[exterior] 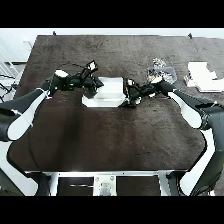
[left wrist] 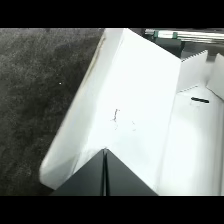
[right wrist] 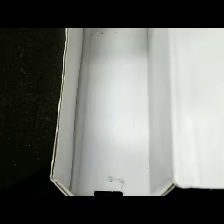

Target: Fold the box and place the chain.

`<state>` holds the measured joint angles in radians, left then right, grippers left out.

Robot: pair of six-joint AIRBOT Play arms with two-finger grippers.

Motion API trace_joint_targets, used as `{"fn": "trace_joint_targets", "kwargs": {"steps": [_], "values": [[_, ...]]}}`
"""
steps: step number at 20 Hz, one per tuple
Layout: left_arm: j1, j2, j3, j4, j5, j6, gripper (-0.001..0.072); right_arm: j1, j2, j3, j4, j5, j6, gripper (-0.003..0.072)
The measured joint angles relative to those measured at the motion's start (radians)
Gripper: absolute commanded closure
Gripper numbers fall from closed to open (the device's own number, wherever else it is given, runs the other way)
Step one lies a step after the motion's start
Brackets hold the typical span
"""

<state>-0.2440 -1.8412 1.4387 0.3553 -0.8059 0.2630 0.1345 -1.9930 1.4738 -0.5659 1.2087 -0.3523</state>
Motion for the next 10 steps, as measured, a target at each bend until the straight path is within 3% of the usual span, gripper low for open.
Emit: {"fn": "trace_joint_targets", "kwargs": {"steps": [10], "values": [[0.0,-0.074,0.036,0.003,-0.018,-0.026,0.0692,0.0,0.0,0.0,0.0,0.0,0.0,0.0162]]}}
